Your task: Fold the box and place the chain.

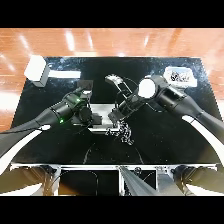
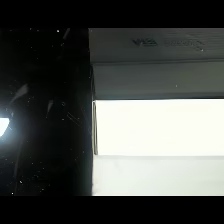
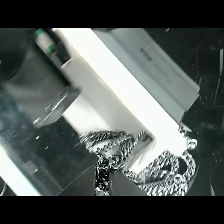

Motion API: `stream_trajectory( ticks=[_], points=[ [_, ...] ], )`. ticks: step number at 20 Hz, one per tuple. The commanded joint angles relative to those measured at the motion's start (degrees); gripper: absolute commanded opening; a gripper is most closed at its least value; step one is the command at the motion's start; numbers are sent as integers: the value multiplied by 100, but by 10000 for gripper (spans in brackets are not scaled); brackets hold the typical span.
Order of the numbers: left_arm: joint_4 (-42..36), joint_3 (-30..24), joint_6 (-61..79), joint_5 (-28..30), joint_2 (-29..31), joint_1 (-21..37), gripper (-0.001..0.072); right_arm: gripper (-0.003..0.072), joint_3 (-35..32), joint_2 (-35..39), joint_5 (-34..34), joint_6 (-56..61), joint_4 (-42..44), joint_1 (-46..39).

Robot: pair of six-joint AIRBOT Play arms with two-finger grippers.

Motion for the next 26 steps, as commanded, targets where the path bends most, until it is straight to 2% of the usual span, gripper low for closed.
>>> stream_trajectory(
  ticks=[1, 2, 3, 4, 6, 9, 12, 15, 17, 21, 26],
  points=[
    [2, 4, 2, -28, -2, -2, 22, 31, -48, -251, -306, 26, 2, -2],
    [0, 4, 2, -31, -2, -2, 22, 214, -48, -262, -308, 52, -9, -9],
    [0, 4, 2, -31, -2, -2, 21, 552, -48, -260, -295, 114, 2, -42],
    [4, 4, 2, -33, -2, -2, 22, 590, -46, -258, -234, 153, -9, -92],
    [7, 4, 2, -79, -2, -2, 22, 591, -44, -190, 284, 138, -26, -365],
    [9, 4, 4, -79, -2, -20, 22, 591, -131, 232, 1233, -820, -39, -1078],
    [7, 4, 4, -74, -2, -24, 22, 591, -1058, 802, 1250, -1510, -31, -2004],
    [7, 4, 4, -70, -2, -26, 22, 590, -2396, 946, 1021, -1766, 278, -2374],
    [4, 4, 4, -63, -2, -26, 22, 590, -2964, 951, 365, -1941, 802, -2118],
    [24, 4, 4, 11, -2, -24, 22, 591, -3104, 935, -15, -2588, 1093, -1311],
    [24, 4, 4, 9, -2, -24, 21, 590, -3104, 920, -573, -2680, 1207, -1010]
  ],
)
